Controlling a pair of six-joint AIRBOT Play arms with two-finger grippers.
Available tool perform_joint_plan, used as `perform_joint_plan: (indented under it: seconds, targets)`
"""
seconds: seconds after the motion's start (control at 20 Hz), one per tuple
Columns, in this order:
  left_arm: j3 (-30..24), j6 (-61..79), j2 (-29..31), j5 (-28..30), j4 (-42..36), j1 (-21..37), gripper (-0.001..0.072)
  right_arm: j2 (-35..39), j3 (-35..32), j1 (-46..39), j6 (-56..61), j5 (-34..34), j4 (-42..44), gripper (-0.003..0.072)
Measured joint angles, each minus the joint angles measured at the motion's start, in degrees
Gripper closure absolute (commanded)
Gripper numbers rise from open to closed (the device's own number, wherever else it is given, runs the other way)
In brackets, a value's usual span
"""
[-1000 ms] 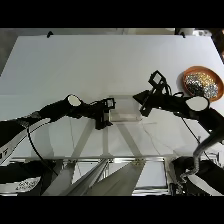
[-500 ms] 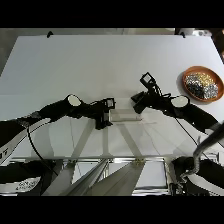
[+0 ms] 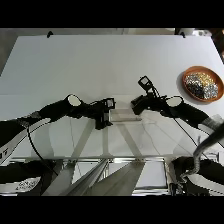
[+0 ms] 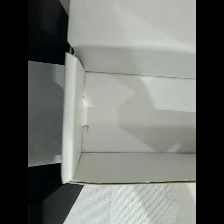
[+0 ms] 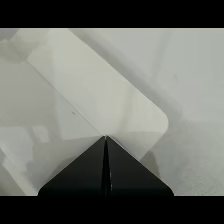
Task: Fold the box and place the chain.
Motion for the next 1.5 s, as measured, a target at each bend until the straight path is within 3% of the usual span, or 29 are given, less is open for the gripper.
perform_joint_plan:
  seconds: [0.25,0.5,0.65,0.9,1.1,1.3,1.5]
  targets:
    - [0.0,0.0,0.0,0.0,0.02,0.0,0.07,1.16,0.11,0.04,1.27,1.97,-0.11,0.0667]
    - [0.0,-0.04,0.0,0.0,0.0,0.0,0.07,8.26,0.42,0.07,1.9,4.17,-0.15,0.0668]
    - [0.0,-0.04,0.0,0.0,0.0,0.0,0.07,13.07,0.48,0.07,3.32,8.92,-2.43,0.0667]
    - [0.0,-0.04,0.0,-0.02,0.0,0.0,0.07,20.02,0.48,0.07,6.58,23.32,-12.85,0.0667]
    - [0.0,-0.04,0.0,-0.02,0.0,0.0,0.07,26.45,0.48,0.07,15.72,31.98,-25.77,0.0667]
    - [0.0,-0.02,0.0,-0.02,0.0,0.0,0.07,32.04,0.48,0.07,22.12,37.22,-36.02,0.0667]
    - [0.0,-0.04,0.0,-0.02,0.0,0.0,0.07,34.07,0.48,0.07,24.17,38.38,-43.47,0.0667]
